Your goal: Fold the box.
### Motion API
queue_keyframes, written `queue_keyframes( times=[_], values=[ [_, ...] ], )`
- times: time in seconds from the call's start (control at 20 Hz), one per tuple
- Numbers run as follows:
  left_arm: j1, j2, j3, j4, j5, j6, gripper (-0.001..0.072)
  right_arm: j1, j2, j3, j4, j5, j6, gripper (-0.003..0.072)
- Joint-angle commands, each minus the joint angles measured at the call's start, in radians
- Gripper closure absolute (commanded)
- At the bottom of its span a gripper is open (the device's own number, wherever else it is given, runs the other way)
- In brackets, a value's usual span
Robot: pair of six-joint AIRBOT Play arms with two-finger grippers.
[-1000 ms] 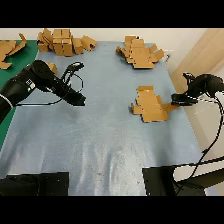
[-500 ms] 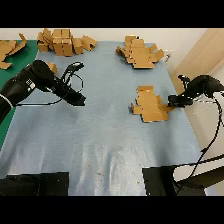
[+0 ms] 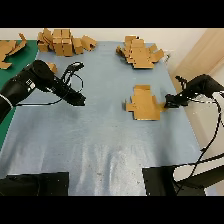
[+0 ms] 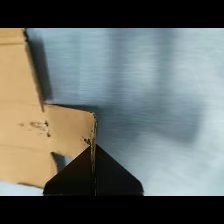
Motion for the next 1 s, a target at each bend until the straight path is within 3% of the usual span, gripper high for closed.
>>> queue_keyframes(
  times=[0.0,0.1,0.25,0.45,0.65,0.85,0.9,0.95],
  values=[
    [0.000,0.001,0.000,0.000,0.000,0.000,0.0699,0.024,0.003,-0.004,0.351,-0.081,-0.061,0.0681],
    [0.000,0.001,0.000,0.000,0.000,0.000,0.0699,0.100,0.032,-0.040,0.404,-0.085,-0.060,0.0681],
    [0.000,0.001,0.000,0.000,0.001,0.001,0.0699,0.268,0.118,-0.186,0.404,-0.024,-0.059,0.0681],
    [0.001,0.001,0.000,0.000,0.123,0.067,0.0699,0.433,0.277,-0.409,0.424,0.129,-0.025,0.0681],
    [0.000,0.001,0.000,-0.003,0.142,0.062,0.0699,0.505,0.377,-0.549,0.422,0.164,0.008,0.0680],
    [0.000,0.001,0.000,-0.031,0.141,0.062,0.0699,0.512,0.375,-0.589,0.396,0.211,0.010,0.0677],
    [0.000,0.001,0.000,-0.038,0.140,0.062,0.0699,0.510,0.375,-0.589,0.391,0.232,0.010,0.0594],
    [0.000,0.001,0.000,-0.045,0.140,0.062,0.0699,0.509,0.375,-0.589,0.392,0.247,0.010,0.0445]
  ],
)
